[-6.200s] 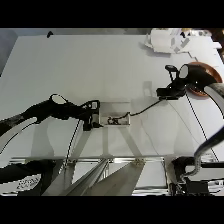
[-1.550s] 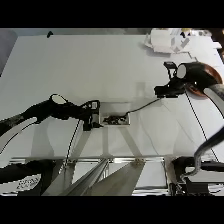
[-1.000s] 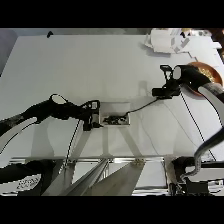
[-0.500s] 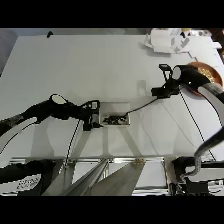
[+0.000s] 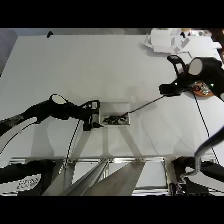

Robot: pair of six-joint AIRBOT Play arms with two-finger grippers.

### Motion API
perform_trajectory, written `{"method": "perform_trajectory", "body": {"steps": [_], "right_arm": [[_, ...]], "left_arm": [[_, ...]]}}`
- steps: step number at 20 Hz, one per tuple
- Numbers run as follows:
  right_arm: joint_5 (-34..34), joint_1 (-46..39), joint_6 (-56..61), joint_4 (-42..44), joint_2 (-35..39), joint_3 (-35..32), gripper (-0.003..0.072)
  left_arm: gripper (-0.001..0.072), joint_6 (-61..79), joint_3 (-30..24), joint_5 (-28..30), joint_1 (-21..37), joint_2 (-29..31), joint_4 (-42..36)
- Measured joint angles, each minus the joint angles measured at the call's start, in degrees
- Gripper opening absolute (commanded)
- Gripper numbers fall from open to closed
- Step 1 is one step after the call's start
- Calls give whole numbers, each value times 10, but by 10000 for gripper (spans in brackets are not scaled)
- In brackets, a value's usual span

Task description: Fold the box and place the chain.

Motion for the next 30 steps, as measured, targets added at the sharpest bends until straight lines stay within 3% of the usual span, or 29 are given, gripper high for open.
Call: {"method": "perform_trajectory", "body": {"steps": [7, 13, 22, 30], "right_arm": [[82, 84, -27, 82, 177, 0, 20], [36, 221, -29, 136, 230, 0, 20], [-142, 363, -16, 150, 170, 0, 20], [-178, 380, -8, 138, 33, -10, 20]], "left_arm": [[210, 0, 0, 0, 0, 0, 0], [210, 0, 0, 0, 0, 0, 0], [210, 0, 0, 0, 0, 0, 0], [210, 0, 0, 0, 0, 0, 0]]}}
